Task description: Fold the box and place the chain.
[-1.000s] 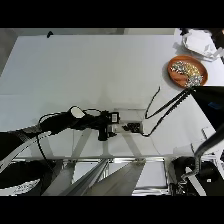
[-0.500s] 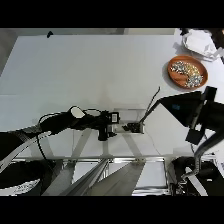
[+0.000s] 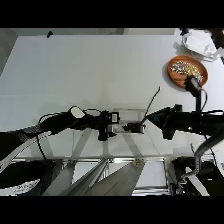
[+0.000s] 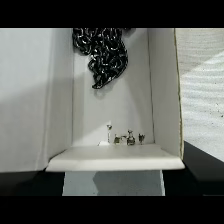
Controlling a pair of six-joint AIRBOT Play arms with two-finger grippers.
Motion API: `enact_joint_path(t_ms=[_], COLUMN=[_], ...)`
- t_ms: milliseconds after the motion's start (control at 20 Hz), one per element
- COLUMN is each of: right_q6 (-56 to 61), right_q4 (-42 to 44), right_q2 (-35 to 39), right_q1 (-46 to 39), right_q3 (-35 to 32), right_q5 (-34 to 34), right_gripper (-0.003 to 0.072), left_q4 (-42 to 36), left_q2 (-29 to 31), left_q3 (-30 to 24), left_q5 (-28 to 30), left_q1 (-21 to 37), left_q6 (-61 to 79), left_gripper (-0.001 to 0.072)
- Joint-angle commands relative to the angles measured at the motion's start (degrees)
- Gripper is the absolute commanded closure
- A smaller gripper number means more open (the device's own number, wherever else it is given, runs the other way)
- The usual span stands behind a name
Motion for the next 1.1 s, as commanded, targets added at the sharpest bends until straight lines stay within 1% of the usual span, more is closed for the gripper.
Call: enact_joint_path(t_ms=[0,100,200,400,550,600,700,800,850,950,1050], right_q6=[-1.6,-3.1,-4.3,-3.8,-2.5,-2.0,-0.8,-0.8,-0.8,-0.8,3.1], right_q4=[0.2,0.1,0.0,-0.9,-1.3,-2.5,-4.8,-4.8,-4.8,-5.9,-12.0], right_q2=[-3.4,-5.8,-8.8,-15.8,-18.3,-18.3,-18.3,-18.2,-18.0,-16.6,-14.2], right_q1=[0.0,0.0,2.2,10.8,12.3,12.3,12.3,12.3,12.3,12.3,11.8], right_q3=[-5.7,-6.3,-6.3,-6.3,-6.3,-6.3,-6.3,-6.2,-5.6,-3.3,0.2], right_q5=[-2.6,-3.1,-4.0,-10.4,-13.2,-14.1,-14.9,-14.4,-13.2,-10.2,-7.7], right_gripper=[0.0663,0.0663,0.0663,0.0663,0.0658,0.0626,0.0600,0.0370,0.0347,0.0348,0.0349], left_q4=[0.0,0.0,0.0,0.0,0.0,0.0,0.0,0.0,0.0,0.0,0.0], left_q2=[0.0,0.0,0.0,0.0,0.0,0.0,0.0,0.0,0.0,0.0,0.0], left_q3=[0.0,0.0,0.0,0.0,0.0,0.0,0.0,0.0,0.0,0.0,0.0], left_q5=[0.0,0.0,0.0,0.0,0.0,0.0,0.0,0.0,0.0,0.0,0.0], left_q1=[0.0,0.0,0.0,0.0,0.0,0.0,0.0,0.0,0.0,0.0,0.0], left_q6=[0.0,0.0,0.0,0.0,0.0,0.0,0.0,0.0,0.0,0.0,0.0], left_gripper=[0.0437,0.0437,0.0437,0.0437,0.0437,0.0437,0.0437,0.0437,0.0437,0.0437,0.0437])
